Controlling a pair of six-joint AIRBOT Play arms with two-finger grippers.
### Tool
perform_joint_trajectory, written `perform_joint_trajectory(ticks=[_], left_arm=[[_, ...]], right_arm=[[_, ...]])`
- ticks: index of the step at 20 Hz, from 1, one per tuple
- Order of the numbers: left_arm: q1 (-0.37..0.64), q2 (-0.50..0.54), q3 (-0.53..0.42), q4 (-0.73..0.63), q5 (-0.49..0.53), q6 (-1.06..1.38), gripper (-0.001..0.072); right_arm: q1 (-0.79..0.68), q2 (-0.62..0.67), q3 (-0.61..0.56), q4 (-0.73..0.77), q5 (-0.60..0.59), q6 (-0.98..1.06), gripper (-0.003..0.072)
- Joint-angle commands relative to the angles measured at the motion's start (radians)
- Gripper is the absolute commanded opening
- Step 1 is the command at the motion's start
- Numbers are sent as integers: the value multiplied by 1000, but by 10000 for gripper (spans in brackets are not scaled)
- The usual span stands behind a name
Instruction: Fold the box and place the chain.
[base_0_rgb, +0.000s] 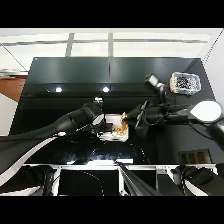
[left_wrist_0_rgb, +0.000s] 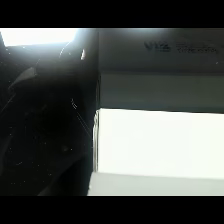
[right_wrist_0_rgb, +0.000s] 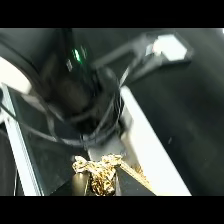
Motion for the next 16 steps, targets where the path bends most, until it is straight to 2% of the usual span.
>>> perform_joint_trajectory(ticks=[1,2,3,5,11,16], left_arm=[[0,-1,0,0,-1,0,32],[0,-1,0,0,-1,0,32],[0,-1,0,0,-1,0,33],[0,-1,0,0,0,0,33],[0,-1,0,-4,20,-26,32],[0,6,54,-21,-16,-24,38]], right_arm=[[47,-89,-27,-10,-35,23,223],[46,-92,-27,-12,-45,36,447],[32,-89,-21,-29,-38,50,538],[-37,-66,-1,-77,32,88,534],[-361,79,8,-198,242,173,534],[-422,83,7,-215,266,175,534]])
